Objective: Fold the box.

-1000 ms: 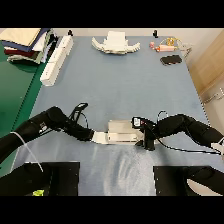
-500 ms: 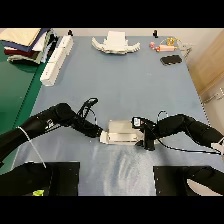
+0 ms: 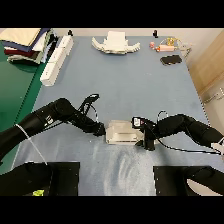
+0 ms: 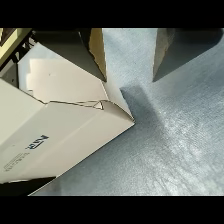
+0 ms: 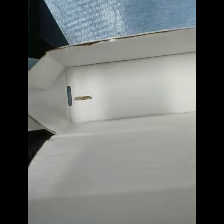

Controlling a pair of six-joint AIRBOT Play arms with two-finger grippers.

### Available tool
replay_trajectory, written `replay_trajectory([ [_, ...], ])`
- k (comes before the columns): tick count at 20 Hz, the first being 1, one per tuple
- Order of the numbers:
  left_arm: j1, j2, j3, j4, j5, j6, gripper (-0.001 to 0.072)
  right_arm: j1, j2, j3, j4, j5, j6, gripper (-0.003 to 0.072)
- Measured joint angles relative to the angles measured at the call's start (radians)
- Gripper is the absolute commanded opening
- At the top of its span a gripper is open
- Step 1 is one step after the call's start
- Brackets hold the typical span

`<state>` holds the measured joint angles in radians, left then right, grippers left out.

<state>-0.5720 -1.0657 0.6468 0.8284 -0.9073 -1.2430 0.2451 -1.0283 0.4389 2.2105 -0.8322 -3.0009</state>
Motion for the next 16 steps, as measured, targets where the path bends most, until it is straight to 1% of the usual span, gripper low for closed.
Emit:
replay_trajectory([
  [6, 0.000, 0.000, 0.003, -0.011, 0.013, -0.007, 0.0445, 0.000, 0.000, 0.000, 0.000, 0.000, 0.000, 0.0505],
  [10, -0.009, 0.000, 0.003, -0.078, 0.022, 0.021, 0.0445, 0.000, 0.000, 0.000, 0.000, 0.000, 0.000, 0.0505],
  [14, -0.044, 0.000, 0.003, -0.105, 0.069, 0.018, 0.0442, 0.000, 0.000, 0.000, 0.000, 0.000, 0.000, 0.0505],
  [16, -0.077, 0.000, 0.004, -0.070, 0.105, -0.058, 0.0441, 0.000, 0.000, 0.000, 0.000, 0.000, 0.000, 0.0505],
])
